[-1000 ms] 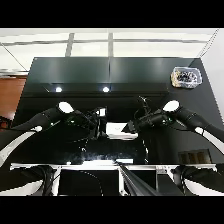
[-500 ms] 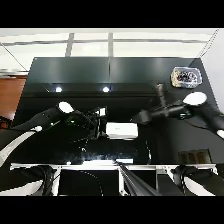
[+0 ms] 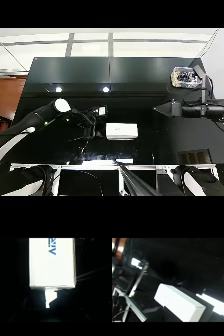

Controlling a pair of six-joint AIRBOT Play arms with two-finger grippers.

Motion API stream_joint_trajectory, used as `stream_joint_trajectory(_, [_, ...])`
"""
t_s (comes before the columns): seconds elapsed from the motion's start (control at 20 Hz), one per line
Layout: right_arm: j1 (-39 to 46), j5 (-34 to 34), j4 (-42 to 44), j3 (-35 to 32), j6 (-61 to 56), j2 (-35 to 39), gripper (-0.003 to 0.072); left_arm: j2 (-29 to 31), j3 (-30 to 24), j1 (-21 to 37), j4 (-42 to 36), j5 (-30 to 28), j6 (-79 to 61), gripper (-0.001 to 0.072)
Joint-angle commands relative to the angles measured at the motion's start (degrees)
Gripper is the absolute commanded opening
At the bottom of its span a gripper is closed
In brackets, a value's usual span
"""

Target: Fold the box and place the chain.

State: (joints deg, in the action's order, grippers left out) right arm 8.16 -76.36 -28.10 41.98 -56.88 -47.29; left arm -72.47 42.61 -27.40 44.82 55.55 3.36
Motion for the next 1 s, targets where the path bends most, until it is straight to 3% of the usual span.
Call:
stream_joint_trajectory(0.0, [2.5,-0.8,-1.9,0.0,-0.4,1.0,0.0015,5.7,1.4,-0.4,5.0,4.0,10.6,0.0712])
stream_joint_trajectory(0.15, [2.6,0.4,-3.1,0.0,-0.4,1.0,0.0015,7.3,1.5,-3.0,-0.8,1.6,14.4,0.0709])
stream_joint_trajectory(0.4, [2.6,1.6,-3.1,0.0,-0.5,1.0,0.0016,-0.4,6.3,-10.6,-5.5,-6.4,15.1,0.0709])
stream_joint_trajectory(0.65, [2.6,1.6,-3.3,0.0,-1.0,1.0,0.0016,-8.2,13.7,-12.2,-3.8,-5.7,15.1,0.0709])
stream_joint_trajectory(0.95, [2.6,2.1,-3.9,0.0,-1.3,1.0,0.0016,-10.1,14.2,-12.6,-2.5,0.4,16.7,0.0710])
